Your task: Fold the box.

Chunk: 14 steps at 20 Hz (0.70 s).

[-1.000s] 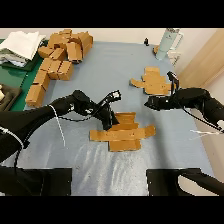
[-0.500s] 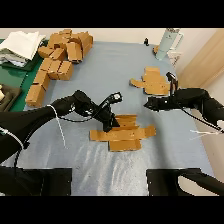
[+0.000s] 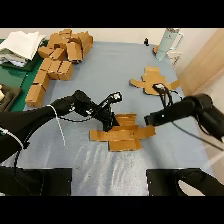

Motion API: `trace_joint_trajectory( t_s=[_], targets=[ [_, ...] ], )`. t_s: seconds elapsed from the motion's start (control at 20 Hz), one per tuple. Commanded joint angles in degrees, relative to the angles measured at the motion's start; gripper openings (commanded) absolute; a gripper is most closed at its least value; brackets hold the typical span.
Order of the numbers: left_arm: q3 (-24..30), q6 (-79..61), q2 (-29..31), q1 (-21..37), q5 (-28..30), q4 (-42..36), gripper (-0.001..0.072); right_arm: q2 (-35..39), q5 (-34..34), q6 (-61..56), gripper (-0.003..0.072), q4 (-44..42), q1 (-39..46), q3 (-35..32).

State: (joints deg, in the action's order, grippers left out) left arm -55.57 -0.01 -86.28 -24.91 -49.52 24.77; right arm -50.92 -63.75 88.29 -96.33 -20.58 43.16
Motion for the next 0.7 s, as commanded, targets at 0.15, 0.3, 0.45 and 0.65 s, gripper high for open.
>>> trace_joint_trajectory(
  t_s=[0.15, 0.3, 0.45, 0.65],
  targets=[
    [0.0, 0.0, 0.0, 0.0, 0.0, 0.1, 0.0016, 17.7, 1.6, -0.5, 0.0182, 6.1, -31.2, -16.1],
    [0.0, 0.0, 0.0, 0.0, 0.0, 0.1, 0.0016, 17.9, 9.1, 3.3, 0.0526, 9.7, -40.0, -21.9],
    [0.0, 0.0, 0.0, 0.0, 0.0, 0.1, 0.0016, 13.5, 15.0, 5.4, 0.0525, 17.1, -41.2, -23.6],
    [0.0, 0.0, 0.0, 0.0, 0.0, 0.1, 0.0016, 5.2, 22.0, 5.4, 0.0525, 27.3, -41.2, -23.6]
  ],
)
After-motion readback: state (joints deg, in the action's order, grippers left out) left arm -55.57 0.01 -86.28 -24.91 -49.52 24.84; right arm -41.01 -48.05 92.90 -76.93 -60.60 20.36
